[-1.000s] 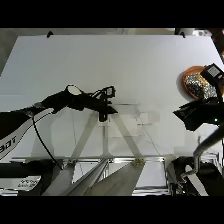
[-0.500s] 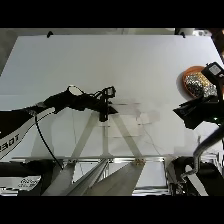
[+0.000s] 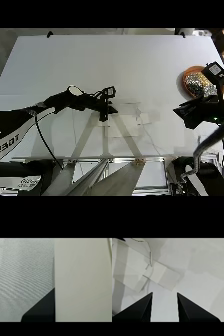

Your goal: Fold the box and place the chain.

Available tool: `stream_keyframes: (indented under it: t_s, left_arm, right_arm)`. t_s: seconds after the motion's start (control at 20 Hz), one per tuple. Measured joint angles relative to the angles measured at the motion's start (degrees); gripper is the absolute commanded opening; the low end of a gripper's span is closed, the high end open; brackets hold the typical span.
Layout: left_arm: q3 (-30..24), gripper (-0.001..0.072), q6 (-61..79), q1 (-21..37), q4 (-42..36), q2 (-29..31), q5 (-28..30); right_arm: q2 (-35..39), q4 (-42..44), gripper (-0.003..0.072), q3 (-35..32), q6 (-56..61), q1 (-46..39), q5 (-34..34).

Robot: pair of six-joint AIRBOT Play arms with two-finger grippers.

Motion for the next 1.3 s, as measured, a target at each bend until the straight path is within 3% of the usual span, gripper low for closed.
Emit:
stream_keyframes:
  t_s: [0.55, 0.6, 0.65, 0.75, 1.05, 1.3]
  left_arm:
    - [0.0, 0.001, -0.09, 0.0, 0.55, 0.0, -0.24]
    - [0.0, 0.001, -0.09, 0.0, 0.63, 0.0, -0.26]
    - [0.0, 0.001, -0.09, 0.0, 0.72, 0.0, -0.28]
    - [0.0, 0.001, -0.09, 0.0, 0.79, 0.0, -0.31]
    - [0.0, 0.001, -0.13, 0.0, 0.96, 0.0, -0.35]
    - [0.0, 0.001, -0.13, 0.0, 1.01, 0.0, -0.37]
  right_arm:
    - [0.0, 0.02, 0.0342, 0.0, -0.17, 0.0, -0.02]
    - [0.0, 0.02, 0.0291, 0.0, -0.28, 0.0, -0.02]
    - [0.0, 0.02, 0.0164, 0.0, -0.35, 0.0, 0.0]
    - [0.0, 0.39, 0.0041, 0.0, -0.92, 0.0, 0.13]
    - [0.15, 6.86, 0.0016, 0.0, -7.08, 1.44, 1.18]
    - [0.72, 7.41, 0.0016, -2.43, -8.96, 14.32, -3.93]
